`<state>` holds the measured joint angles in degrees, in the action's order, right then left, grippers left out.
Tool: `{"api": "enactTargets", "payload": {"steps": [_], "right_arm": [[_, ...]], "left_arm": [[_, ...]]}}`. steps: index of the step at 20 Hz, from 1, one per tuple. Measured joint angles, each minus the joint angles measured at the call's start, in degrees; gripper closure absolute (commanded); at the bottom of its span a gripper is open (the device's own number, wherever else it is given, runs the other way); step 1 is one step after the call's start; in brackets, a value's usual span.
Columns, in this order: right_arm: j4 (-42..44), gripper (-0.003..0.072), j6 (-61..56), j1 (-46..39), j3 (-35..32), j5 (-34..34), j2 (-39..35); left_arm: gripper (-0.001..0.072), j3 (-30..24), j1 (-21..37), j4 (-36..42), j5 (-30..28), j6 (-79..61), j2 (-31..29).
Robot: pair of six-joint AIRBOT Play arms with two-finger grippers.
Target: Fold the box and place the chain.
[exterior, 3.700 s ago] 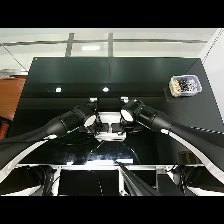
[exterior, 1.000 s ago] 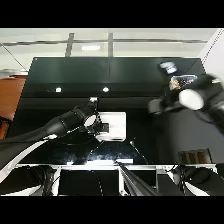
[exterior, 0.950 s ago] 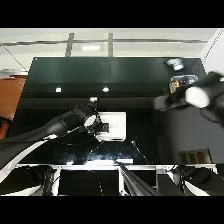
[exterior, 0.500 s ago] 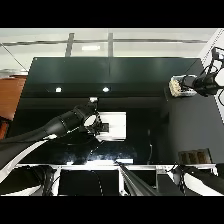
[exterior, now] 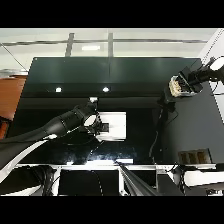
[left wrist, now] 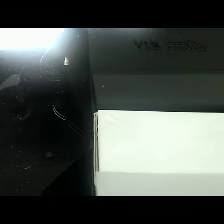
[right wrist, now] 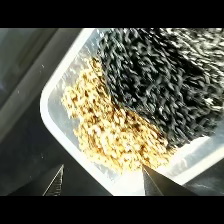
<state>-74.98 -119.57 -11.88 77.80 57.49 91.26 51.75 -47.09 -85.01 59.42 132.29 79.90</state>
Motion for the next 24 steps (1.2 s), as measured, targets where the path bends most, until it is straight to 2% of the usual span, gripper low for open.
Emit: {"api": "enactTargets", "payload": {"steps": [15, 16, 17, 18, 19, 24], "right_arm": [[-0.1, 0.0143, -5.8, 0.1, 2.1, -1.7, 6.1], [0.0, 0.0273, -5.8, 0.1, 2.1, -2.1, 6.4], [-0.1, 0.0525, -5.2, 0.2, 2.1, -2.1, 6.7], [-0.2, 0.0633, -4.8, 0.2, 2.1, -2.1, 6.9], [0.3, 0.066, -3.7, 0.1, 2.1, -2.3, 7.0], [2.3, 0.0663, 3.4, -0.2, 4.2, 0.9, 6.8]], "left_arm": [[0.0678, 0.0, 0.0, 0.2, 1.3, -0.1, 0.0], [0.0678, 0.0, 0.0, 0.2, 1.3, 0.0, 0.0], [0.0678, 0.0, 0.0, 0.2, 1.3, 0.0, 0.0], [0.0678, 0.0, 0.0, 0.2, 1.3, 0.0, 0.0], [0.0678, 0.0, 0.0, 0.2, 1.3, 0.0, 0.0], [0.0678, 0.0, 0.0, 0.2, 1.2, 0.0, 0.0]]}}
